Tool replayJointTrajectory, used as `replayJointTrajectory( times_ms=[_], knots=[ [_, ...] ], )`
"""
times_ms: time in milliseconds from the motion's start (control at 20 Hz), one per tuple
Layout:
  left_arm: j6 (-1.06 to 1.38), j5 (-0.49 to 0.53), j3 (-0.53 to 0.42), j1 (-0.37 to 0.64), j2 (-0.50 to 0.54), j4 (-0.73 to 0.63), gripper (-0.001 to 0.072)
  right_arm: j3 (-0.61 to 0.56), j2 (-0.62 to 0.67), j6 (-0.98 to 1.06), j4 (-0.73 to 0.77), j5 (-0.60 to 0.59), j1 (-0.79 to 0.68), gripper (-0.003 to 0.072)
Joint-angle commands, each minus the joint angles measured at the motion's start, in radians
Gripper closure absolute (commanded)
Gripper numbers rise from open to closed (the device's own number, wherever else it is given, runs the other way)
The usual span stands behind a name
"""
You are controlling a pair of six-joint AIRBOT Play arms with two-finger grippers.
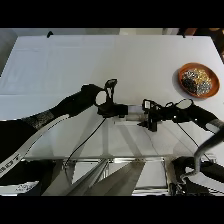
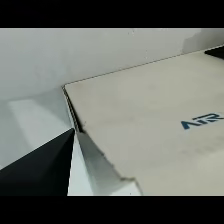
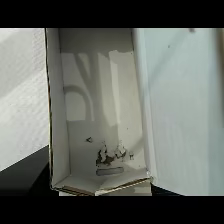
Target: Fold the box and place the chain.
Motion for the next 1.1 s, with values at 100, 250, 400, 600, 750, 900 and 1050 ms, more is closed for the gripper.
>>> replayJointTrajectory(
  times_ms=[100, 250, 400, 600, 750, 900, 1050],
  knots=[
    [-0.013, -0.083, 0.006, 0.043, 0.035, 0.004, 0.0215, 0.0, 0.0, -0.003, 0.0, 0.0, 0.0, 0.0352],
    [-0.013, -0.073, 0.006, 0.046, 0.035, -0.034, 0.0215, 0.0, 0.0, -0.003, 0.0, 0.0, 0.0, 0.0352],
    [-0.002, -0.074, 0.006, 0.045, 0.028, -0.073, 0.0215, 0.0, 0.0, -0.003, 0.0, 0.0, 0.0, 0.0352],
    [-0.002, -0.164, 0.006, 0.045, 0.024, -0.078, 0.0209, 0.0, 0.0, -0.003, 0.0, 0.0, 0.0, 0.0352],
    [-0.006, -0.176, 0.005, 0.041, 0.024, -0.071, 0.0209, 0.0, 0.0, -0.003, 0.0, 0.0, 0.0, 0.0352],
    [-0.041, -0.147, 0.005, 0.026, 0.018, -0.077, 0.021, 0.0, 0.0, -0.003, 0.0, 0.0, 0.0, 0.0352],
    [-0.077, -0.11, 0.005, 0.015, 0.01, -0.099, 0.0222, 0.0, 0.0, -0.003, 0.0, 0.0, 0.0, 0.0352]
  ],
)
